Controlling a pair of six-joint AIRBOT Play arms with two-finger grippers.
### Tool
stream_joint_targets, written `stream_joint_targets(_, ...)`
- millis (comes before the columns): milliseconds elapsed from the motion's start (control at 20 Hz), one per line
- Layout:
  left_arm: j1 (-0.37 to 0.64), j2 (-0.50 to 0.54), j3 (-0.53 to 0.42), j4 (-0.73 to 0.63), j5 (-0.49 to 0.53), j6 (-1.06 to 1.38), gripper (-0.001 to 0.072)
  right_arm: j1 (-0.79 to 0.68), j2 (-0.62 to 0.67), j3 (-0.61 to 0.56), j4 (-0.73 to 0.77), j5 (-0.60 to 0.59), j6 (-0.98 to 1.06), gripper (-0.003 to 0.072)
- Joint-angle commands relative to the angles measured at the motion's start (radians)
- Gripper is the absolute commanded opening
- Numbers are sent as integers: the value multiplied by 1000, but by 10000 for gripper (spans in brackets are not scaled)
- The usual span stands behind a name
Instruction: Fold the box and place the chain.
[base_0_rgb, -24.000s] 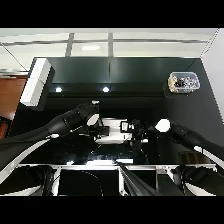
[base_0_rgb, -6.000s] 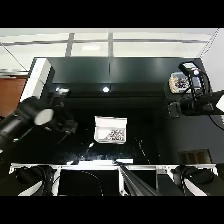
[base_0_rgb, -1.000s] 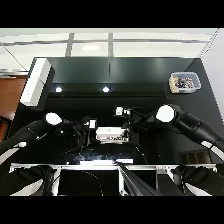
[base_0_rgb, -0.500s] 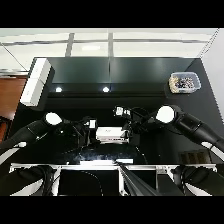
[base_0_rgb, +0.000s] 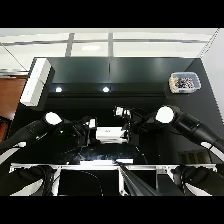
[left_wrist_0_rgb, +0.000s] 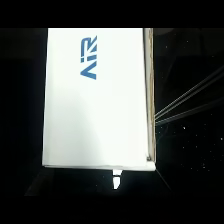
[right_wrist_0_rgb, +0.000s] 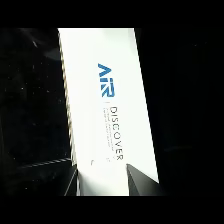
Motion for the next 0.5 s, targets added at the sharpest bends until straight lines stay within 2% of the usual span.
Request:
stream_joint_targets(0, -1, 0, -1, 0, 1, 0, 463, 2, -3, -1, -1, -5, -1, 391)
stream_joint_targets(250, -1, 0, -1, 0, 1, 1, 463, 56, -20, -1, -17, -49, -1, 390)
stream_joint_targets(450, -1, 0, -1, 0, 1, 1, 463, 42, 3, 2, -12, -57, 11, 390)
